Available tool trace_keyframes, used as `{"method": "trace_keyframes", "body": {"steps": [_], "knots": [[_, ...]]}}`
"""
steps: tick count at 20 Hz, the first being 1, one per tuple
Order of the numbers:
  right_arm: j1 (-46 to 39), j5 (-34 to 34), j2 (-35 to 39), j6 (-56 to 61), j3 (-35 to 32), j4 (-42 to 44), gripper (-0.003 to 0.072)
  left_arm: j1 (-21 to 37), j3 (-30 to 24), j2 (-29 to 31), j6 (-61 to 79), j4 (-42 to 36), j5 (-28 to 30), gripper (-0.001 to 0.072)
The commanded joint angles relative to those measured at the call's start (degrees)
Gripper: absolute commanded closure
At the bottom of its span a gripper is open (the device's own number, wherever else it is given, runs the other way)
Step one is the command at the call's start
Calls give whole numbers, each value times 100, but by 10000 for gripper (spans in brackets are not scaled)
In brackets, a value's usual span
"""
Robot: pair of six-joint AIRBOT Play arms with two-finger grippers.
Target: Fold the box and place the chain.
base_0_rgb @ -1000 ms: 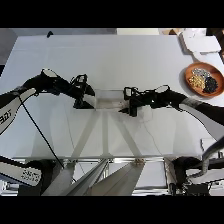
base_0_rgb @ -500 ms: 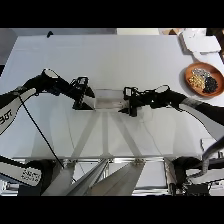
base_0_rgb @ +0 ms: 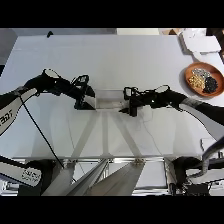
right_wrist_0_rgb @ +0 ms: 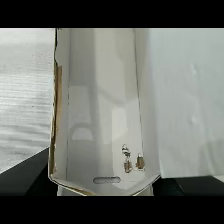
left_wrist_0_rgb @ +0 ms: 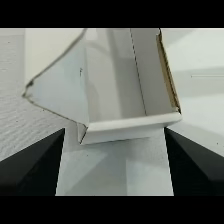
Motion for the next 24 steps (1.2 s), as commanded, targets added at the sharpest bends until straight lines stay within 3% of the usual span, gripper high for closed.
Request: {"method": "trace_keyframes", "body": {"steps": [1,5,24], "knots": [[7,11,2,0,2,11,146,-39,0,-2,-76,-7,26,13],[7,9,2,0,0,11,146,-20,0,0,-74,369,13,13],[7,9,2,0,2,11,146,-48,-343,11,-304,-249,299,16]]}}
